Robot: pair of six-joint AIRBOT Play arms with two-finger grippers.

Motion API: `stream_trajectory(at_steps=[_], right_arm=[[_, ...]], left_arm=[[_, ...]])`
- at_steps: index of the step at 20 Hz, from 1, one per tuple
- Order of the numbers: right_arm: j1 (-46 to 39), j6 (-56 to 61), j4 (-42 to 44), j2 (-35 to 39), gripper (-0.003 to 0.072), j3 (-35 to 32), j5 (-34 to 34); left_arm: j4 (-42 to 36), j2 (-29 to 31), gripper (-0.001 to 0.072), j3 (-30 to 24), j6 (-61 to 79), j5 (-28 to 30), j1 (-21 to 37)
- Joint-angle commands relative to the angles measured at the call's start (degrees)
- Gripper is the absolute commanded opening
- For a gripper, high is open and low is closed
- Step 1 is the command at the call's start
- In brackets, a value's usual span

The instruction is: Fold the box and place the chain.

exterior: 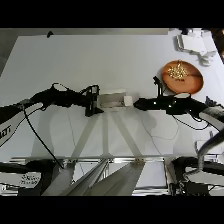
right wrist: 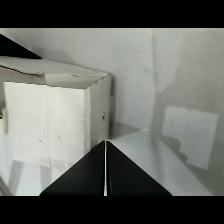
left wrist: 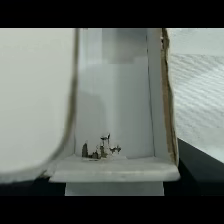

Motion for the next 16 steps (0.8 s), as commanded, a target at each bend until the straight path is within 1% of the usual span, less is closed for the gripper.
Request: stream_trajectory(at_steps=[1,2,3,11,14,16], right_arm=[[0.1,-1.7,5.0,0.0,0.0040,0.0,2.2],[0.1,-1.7,5.9,0.0,0.0178,0.0,2.6],[0.1,-1.7,6.6,0.0,0.0267,0.0,2.9],[0.1,-3.9,8.9,0.0,0.0271,0.0,5.3],[0.9,-5.5,8.9,0.0,0.0323,0.0,5.2],[2.6,-8.1,8.8,0.0,0.0328,0.0,4.7]], left_arm=[[0.0,0.0,0.0159,0.0,0.0,0.0,0.0],[0.0,0.0,0.0159,0.0,0.0,0.0,0.0],[0.0,0.0,0.0159,0.0,0.0,0.0,0.0],[0.0,0.0,0.0159,0.0,0.0,0.0,0.0],[0.0,0.0,0.0159,0.0,0.0,0.0,0.0],[0.0,0.0,0.0159,0.0,0.0,0.0,0.0]])
